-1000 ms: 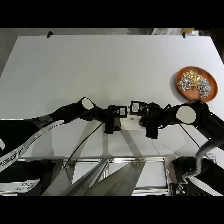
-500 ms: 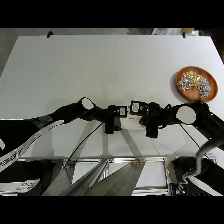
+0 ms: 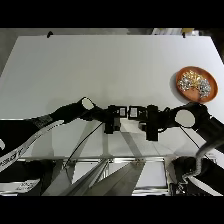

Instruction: Fold the box and place the chain.

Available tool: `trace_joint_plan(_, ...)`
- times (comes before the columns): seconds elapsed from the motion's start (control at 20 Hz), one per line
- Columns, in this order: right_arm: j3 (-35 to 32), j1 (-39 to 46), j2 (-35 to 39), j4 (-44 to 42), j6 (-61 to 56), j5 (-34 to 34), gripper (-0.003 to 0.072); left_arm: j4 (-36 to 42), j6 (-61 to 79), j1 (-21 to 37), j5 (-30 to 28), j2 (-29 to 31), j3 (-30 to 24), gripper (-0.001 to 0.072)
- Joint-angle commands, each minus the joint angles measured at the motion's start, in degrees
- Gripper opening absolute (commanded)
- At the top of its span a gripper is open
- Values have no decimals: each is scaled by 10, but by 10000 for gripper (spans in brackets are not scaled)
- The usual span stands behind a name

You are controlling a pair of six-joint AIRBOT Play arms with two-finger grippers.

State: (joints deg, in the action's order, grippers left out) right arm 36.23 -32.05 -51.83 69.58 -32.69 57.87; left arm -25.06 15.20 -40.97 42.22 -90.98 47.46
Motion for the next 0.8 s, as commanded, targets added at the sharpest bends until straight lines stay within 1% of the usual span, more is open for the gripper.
trace_joint_plan(0.0, -11, -7, 0, 10, 2, -4, 238, 1, -2, 0, 0, 0, 0, 390)
trace_joint_plan(0.1, -12, -7, 0, 20, 0, -16, 237, 2, -2, 0, 0, 0, 0, 390)
trace_joint_plan(0.25, -12, -7, 2, 46, -5, -53, 237, 1, -2, 0, 0, 0, 0, 390)
trace_joint_plan(0.35, -12, -7, 9, 51, -5, -63, 236, 1, -2, 0, 0, 0, 0, 390)
trace_joint_plan(0.5, -12, -7, 23, 54, -4, -64, 211, 2, -2, 0, 0, 0, 0, 390)
trace_joint_plan(0.55, -12, -7, 23, 54, -4, -64, 166, 2, -2, 0, 0, 0, 0, 390)
trace_joint_plan(0.75, -12, -7, 23, 54, -4, -67, 140, 2, -2, 0, 0, 0, 0, 390)
